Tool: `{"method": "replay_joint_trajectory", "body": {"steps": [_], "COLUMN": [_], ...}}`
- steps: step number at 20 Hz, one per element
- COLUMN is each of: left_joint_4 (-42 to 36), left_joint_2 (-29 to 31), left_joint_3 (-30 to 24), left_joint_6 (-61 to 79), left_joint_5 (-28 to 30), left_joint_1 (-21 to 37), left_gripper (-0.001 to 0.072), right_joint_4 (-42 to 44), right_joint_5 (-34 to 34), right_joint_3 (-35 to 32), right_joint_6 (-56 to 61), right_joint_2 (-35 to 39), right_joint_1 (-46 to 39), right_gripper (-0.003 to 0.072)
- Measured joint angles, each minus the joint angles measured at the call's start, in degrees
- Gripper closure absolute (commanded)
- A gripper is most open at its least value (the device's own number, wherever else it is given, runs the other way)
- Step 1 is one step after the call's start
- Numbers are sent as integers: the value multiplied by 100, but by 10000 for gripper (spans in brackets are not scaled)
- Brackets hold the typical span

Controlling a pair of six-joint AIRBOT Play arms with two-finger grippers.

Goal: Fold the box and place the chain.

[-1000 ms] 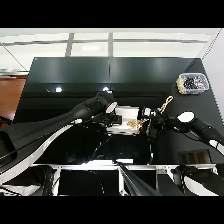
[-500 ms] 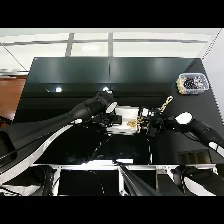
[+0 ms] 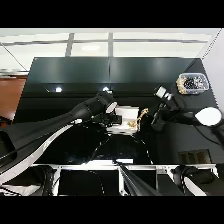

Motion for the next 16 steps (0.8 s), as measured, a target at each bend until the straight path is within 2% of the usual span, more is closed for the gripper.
{"method": "replay_joint_trajectory", "body": {"steps": [4, 7, 11, 16], "left_joint_4": [0, 0, -2, 0], "left_joint_2": [0, 0, 0, 0], "left_joint_3": [0, 0, 0, 0], "left_joint_6": [0, -2, 0, 0], "left_joint_5": [2, 0, 0, 0], "left_joint_1": [0, 0, 0, 0], "left_gripper": [678, 679, 679, 679], "right_joint_4": [24, 496, 1375, 2188], "right_joint_5": [1095, 1510, 1661, 1517], "right_joint_3": [1014, 1484, 1709, 1788], "right_joint_6": [992, 1370, 1580, 1648], "right_joint_2": [269, 328, 308, 243], "right_joint_1": [0, 0, 0, 0], "right_gripper": [682, 682, 682, 682]}}
